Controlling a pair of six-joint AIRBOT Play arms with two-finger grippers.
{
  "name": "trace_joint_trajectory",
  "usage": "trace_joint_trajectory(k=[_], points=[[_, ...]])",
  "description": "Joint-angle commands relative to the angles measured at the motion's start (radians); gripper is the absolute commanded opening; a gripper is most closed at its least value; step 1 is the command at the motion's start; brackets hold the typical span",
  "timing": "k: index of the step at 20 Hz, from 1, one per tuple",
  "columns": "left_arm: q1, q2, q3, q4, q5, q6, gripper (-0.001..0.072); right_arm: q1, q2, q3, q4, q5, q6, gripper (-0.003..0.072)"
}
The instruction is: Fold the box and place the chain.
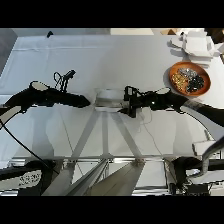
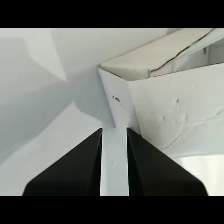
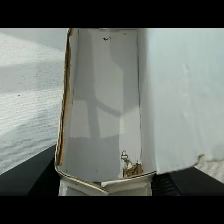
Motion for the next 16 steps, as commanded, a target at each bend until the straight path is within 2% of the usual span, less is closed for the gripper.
trace_joint_trajectory(k=[1,3,4,5,10,12,16], points=[[0.001,0.001,0.000,-0.074,0.005,0.013,0.0179,0.000,0.000,0.001,0.000,0.000,0.000,0.0498],[0.000,0.001,0.000,-0.098,0.005,0.025,0.0237,0.000,0.000,0.001,0.000,0.000,0.000,0.0498],[0.000,0.001,0.000,-0.097,0.005,0.025,0.0238,0.000,0.000,0.001,0.000,0.000,0.000,0.0498],[0.000,0.001,0.000,-0.097,0.005,0.025,0.0287,0.000,0.000,0.001,0.000,0.000,0.000,0.0498],[-0.005,0.001,0.000,-0.096,0.008,0.040,0.0298,0.000,0.000,0.001,0.000,0.000,0.000,0.0498],[-0.020,0.001,0.000,-0.096,0.010,0.078,0.0399,0.000,0.000,0.001,0.000,0.000,0.000,0.0498],[-0.039,0.001,0.000,-0.096,0.009,0.085,0.0393,0.000,0.000,0.001,0.000,0.000,0.000,0.0498]])
